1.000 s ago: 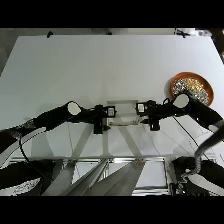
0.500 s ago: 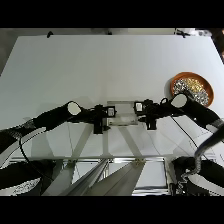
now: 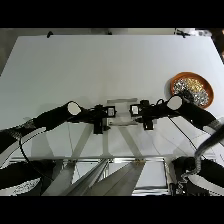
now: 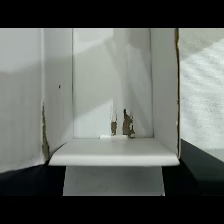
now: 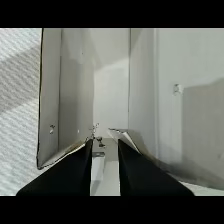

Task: Fold the box and place the chain.

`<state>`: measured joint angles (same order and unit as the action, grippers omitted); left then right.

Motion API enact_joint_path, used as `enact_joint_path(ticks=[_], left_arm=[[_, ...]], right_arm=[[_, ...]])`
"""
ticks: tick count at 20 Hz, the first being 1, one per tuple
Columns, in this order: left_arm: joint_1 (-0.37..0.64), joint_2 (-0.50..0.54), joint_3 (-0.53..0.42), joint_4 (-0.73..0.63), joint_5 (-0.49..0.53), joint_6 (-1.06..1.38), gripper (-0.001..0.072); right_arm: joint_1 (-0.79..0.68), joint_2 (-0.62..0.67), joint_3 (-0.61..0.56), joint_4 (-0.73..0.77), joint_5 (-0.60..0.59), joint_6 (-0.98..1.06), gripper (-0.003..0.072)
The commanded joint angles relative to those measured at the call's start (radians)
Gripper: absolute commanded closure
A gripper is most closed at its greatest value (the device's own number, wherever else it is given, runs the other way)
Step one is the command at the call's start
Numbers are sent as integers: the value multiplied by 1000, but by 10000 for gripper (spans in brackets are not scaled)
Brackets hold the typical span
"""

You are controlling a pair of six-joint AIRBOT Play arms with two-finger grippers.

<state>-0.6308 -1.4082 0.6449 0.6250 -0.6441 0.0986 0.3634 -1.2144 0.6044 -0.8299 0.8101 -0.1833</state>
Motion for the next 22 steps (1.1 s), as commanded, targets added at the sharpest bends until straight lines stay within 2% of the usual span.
enact_joint_path(ticks=[1, 2, 3, 7, 8, 9, 11, 12, 16, 19, 22], left_arm=[[0, 1, 0, 0, 0, 2, 504], [0, 1, 0, 0, 0, 2, 504], [0, 1, 0, 0, 0, 2, 504], [0, 1, 0, 0, 0, 2, 504], [0, 1, 0, 0, 0, 2, 504], [0, 1, 0, 0, 0, 2, 504], [0, 1, 0, 0, 0, 2, 504], [0, 1, 0, 0, 0, 2, 504], [0, 1, 0, 0, 0, 2, 504], [0, 1, 0, 0, 0, 2, 504], [0, 1, 0, 0, 0, 2, 504]], right_arm=[[3, -21, 0, 0, -6, 2, 390], [3, -26, 0, 0, -6, 3, 270], [3, -27, 0, 0, -7, 3, 193], [3, -26, 0, 0, -7, 3, 209], [2, -21, 0, -10, -7, 11, 273], [2, -9, 0, -31, -7, 44, 368], [-11, 37, 0, -131, 0, 172, 626], [-39, 57, 0, -147, 18, 230, 674], [-211, 114, 0, -45, 259, 370, 675], [-314, 207, 0, 90, 276, 573, 675], [-402, 266, 0, 15, 275, 982, 675]])
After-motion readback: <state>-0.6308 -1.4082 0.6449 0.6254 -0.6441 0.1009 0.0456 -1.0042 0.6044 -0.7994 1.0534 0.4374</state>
